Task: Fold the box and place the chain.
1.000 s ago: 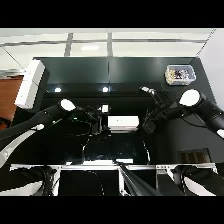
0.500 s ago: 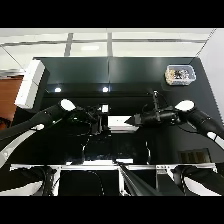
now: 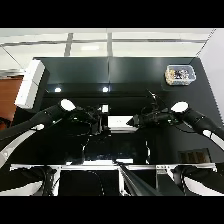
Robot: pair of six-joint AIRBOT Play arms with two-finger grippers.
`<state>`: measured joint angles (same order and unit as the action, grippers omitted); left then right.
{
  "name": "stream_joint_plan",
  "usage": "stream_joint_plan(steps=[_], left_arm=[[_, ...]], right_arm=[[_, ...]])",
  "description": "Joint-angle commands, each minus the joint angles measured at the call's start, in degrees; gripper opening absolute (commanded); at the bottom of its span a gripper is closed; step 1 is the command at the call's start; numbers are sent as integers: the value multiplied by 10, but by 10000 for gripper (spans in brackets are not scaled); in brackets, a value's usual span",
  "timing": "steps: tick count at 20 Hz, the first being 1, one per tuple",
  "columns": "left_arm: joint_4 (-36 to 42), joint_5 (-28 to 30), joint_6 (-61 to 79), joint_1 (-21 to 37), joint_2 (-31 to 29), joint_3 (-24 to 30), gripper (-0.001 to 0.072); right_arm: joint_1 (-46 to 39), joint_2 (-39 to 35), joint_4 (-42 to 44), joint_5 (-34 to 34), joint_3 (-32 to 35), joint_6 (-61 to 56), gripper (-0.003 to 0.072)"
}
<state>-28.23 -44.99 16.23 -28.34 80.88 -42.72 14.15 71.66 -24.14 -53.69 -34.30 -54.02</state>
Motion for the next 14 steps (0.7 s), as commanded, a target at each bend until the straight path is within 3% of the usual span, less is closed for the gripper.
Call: stream_joint_plan(steps=[1,5,10,11,12,14], left_arm=[[0,0,0,0,0,0,335],[7,-1,0,0,0,-1,334],[6,-9,-41,0,-1,-28,355],[-2,-9,-66,0,-5,-36,572],[-16,-7,-83,0,-11,-42,718],[-69,-17,-93,0,-31,-55,719]], right_arm=[[0,2,-18,18,0,-2,15],[-21,-15,-19,-80,-30,7,15],[-156,-118,-74,-264,-63,-15,15],[-188,-140,-102,-285,-63,-31,15],[-220,-163,-125,-299,-63,-42,15],[-272,-199,-143,-314,-63,-45,15]])
